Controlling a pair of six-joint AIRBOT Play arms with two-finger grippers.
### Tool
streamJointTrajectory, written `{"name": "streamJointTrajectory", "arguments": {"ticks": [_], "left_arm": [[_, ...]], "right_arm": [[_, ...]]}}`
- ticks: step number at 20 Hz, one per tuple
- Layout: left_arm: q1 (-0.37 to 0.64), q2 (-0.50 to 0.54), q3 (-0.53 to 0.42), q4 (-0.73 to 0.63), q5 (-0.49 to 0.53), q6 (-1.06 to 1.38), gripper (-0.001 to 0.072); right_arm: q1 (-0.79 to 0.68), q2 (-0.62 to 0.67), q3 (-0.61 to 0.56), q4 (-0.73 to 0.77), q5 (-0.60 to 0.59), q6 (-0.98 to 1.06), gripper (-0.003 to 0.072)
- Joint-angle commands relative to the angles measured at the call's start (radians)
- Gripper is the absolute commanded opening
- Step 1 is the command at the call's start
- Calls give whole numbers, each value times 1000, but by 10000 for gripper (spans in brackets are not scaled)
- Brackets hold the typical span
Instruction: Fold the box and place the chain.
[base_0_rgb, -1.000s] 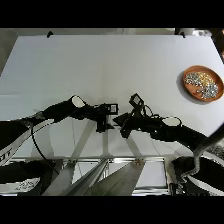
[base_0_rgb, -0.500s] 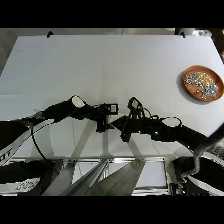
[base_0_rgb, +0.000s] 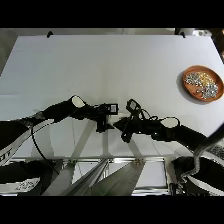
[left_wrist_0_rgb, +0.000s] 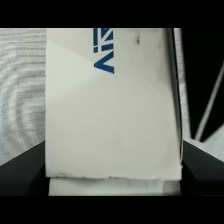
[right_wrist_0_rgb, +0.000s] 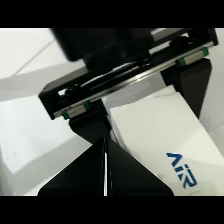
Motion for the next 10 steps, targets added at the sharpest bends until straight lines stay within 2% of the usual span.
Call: {"name": "streamJointTrajectory", "arguments": {"ticks": [1, 10], "left_arm": [[0, 0, 0, 0, 0, 0, 387], [0, 0, 0, 0, 0, 0, 387]], "right_arm": [[1, -1, 0, -5, -75, 44, 13], [1, -2, 0, -8, -136, 70, 13]]}}
